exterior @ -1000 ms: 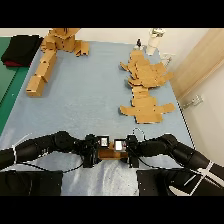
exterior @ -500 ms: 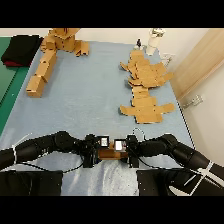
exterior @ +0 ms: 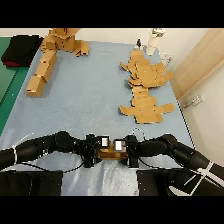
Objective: Fold the box.
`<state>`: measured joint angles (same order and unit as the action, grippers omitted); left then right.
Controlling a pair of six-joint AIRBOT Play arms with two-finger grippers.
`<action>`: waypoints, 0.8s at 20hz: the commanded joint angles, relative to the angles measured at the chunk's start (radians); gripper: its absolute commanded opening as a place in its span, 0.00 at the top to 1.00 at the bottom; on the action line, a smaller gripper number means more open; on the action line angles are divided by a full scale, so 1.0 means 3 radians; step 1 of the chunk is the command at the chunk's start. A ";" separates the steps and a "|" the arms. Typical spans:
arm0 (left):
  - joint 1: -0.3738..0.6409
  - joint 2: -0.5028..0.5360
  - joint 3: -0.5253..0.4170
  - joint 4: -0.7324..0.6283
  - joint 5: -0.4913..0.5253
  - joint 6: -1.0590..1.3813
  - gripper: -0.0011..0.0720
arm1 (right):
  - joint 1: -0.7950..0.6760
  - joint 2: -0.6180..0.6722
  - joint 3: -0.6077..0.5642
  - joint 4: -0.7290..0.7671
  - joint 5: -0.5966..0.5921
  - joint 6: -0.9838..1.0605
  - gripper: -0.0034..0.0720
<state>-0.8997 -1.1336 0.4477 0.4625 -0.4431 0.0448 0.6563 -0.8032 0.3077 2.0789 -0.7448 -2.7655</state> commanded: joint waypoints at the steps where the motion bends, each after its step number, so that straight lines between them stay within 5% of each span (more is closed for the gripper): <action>1: 0.0006 0.0000 0.0000 0.0004 -0.0031 -0.0005 0.35 | -0.0015 0.0037 0.0008 -0.0014 -0.0053 0.0100 0.00; 8: 0.0006 0.0000 0.0000 0.0004 -0.0031 -0.0005 0.35 | -0.0015 0.0752 0.0031 -0.0792 -0.0678 0.1415 0.00; 13: 0.0006 0.0000 0.0000 0.0004 -0.0031 -0.0005 0.35 | -0.0015 0.1540 0.0031 -0.0149 -0.1250 0.2078 0.00; 16: 0.0006 0.0000 0.0000 0.0004 -0.0031 -0.0005 0.35 | 0.0013 0.1832 0.0034 -0.0060 -0.1263 0.2337 0.00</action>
<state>-0.8986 -1.1339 0.4477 0.4633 -0.4511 0.0429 0.6544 -0.3450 0.3164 2.0041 -1.0748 -2.1727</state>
